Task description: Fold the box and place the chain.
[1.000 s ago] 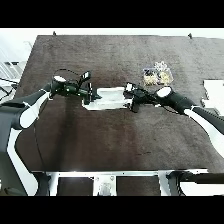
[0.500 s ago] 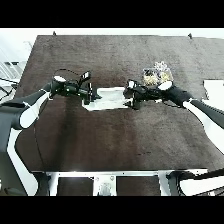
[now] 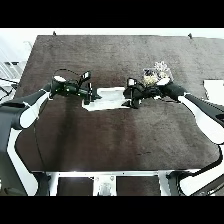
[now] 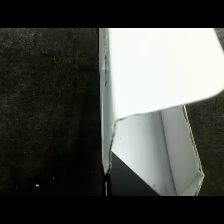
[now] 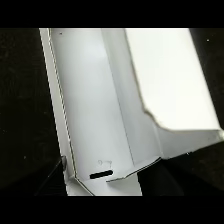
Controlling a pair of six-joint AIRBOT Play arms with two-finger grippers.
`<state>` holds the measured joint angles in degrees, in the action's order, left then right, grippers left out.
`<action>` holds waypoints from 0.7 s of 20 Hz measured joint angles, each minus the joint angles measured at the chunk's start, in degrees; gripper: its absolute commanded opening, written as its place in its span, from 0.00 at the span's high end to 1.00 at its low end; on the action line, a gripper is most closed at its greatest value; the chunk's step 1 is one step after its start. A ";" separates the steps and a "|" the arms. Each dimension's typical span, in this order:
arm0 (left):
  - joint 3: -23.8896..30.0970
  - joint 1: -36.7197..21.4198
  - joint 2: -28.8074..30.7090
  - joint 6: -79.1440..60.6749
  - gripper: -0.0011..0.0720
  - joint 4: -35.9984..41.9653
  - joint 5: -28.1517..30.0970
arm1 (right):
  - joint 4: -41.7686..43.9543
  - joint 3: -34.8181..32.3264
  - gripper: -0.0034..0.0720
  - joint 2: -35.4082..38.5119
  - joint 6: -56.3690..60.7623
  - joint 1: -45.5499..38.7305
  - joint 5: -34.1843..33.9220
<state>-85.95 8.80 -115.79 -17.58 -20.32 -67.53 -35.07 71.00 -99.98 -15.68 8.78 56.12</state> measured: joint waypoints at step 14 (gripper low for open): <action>0.00 -0.07 0.00 -0.02 0.96 -0.07 -0.07 | 1.29 1.55 0.10 -2.73 -4.37 0.02 5.35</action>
<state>-85.95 8.73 -115.79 -17.61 -20.38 -67.59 -33.78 72.55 -102.72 -20.05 8.80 61.47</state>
